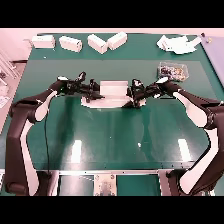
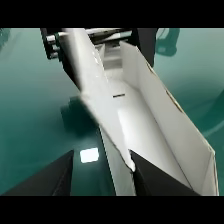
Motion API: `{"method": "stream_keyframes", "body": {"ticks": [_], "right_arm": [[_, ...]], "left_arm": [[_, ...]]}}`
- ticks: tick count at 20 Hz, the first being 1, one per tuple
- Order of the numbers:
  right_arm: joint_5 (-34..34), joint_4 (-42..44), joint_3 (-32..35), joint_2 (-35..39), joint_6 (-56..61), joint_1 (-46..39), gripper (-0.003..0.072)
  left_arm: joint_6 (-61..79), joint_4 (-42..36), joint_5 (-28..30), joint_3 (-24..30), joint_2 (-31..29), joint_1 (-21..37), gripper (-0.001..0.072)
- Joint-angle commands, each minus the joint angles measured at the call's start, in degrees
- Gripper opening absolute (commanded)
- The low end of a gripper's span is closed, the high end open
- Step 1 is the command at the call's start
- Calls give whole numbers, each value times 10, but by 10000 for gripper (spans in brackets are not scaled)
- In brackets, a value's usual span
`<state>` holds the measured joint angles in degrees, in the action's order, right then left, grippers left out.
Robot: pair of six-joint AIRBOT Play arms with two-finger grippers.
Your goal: Fold the box and place the chain.
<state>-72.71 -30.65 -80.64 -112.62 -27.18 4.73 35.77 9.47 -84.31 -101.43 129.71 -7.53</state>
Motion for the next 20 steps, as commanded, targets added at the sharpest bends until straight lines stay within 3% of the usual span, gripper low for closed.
{"method": "stream_keyframes", "body": {"ticks": [1, 3, 4, 5, 11, 12, 13, 14, 15, 20], "right_arm": [[4, 2, 0, 0, 1, 0, 335], [4, 2, 0, 0, 1, 0, 335], [4, 2, 0, 0, 1, 0, 335], [4, 2, 0, 0, 1, 0, 335], [4, 2, 0, 0, 1, 0, 335], [4, 2, 0, 0, 1, 0, 335], [4, 2, 0, 0, 1, 0, 335], [4, 2, 0, 0, 1, 0, 335], [4, 2, 0, 0, 1, 0, 335], [4, 2, 0, 0, 1, 0, 335]], "left_arm": [[-2, -28, -8, -1, -3, 0, 398], [-2, -29, -10, -1, -5, 4, 402], [-2, -38, -13, -1, -5, 10, 521], [-2, -50, -22, -1, -5, 16, 558], [-13, -115, -139, -1, -12, 71, 554], [-13, -116, -162, -1, -13, 77, 456], [-12, -116, -185, -1, -17, 81, 321], [-12, -116, -206, -1, -21, 84, 140], [-12, -113, -209, -1, -27, 85, 25], [-13, -108, -208, 0, -83, 84, 18]]}}
